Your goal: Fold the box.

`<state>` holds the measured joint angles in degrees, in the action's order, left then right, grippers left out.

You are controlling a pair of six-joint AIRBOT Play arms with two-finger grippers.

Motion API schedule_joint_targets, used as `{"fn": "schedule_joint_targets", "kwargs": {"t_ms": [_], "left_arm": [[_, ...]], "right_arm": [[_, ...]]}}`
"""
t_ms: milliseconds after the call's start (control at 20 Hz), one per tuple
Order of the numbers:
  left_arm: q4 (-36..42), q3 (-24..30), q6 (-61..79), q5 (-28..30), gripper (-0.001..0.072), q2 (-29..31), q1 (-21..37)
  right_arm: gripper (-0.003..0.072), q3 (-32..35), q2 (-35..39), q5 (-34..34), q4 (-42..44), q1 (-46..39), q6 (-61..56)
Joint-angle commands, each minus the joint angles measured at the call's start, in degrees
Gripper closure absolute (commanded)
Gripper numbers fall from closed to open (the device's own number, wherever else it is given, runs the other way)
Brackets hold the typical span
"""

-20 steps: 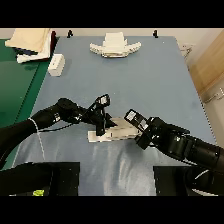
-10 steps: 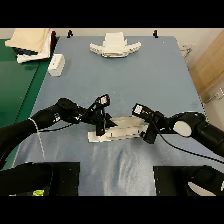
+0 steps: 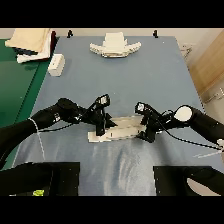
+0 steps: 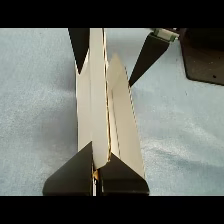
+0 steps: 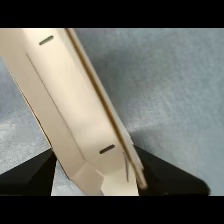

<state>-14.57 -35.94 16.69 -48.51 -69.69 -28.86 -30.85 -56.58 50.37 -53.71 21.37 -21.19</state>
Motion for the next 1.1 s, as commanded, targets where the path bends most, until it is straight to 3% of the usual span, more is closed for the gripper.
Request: {"fn": "schedule_joint_targets", "kwargs": {"t_ms": [0,200,500,1050], "left_arm": [[-0.02,0.04,0.0,0.02,0.0694,0.04,0.02],[-0.02,0.04,0.0,0.02,0.0694,0.04,0.0],[-0.02,0.04,0.0,0.04,0.0694,0.04,0.02],[0.0,0.04,0.0,0.02,0.0694,0.04,0.02]], "right_arm": [[-0.0032,0.02,-1.51,3.89,3.02,-1.11,2.47],[-0.0032,1.57,-1.51,6.19,4.15,-1.75,1.68],[-0.003,2.21,-1.44,4.44,4.63,-1.75,1.68],[-0.0027,-1.9,-0.94,1.7,3.13,-1.75,3.26]]}}
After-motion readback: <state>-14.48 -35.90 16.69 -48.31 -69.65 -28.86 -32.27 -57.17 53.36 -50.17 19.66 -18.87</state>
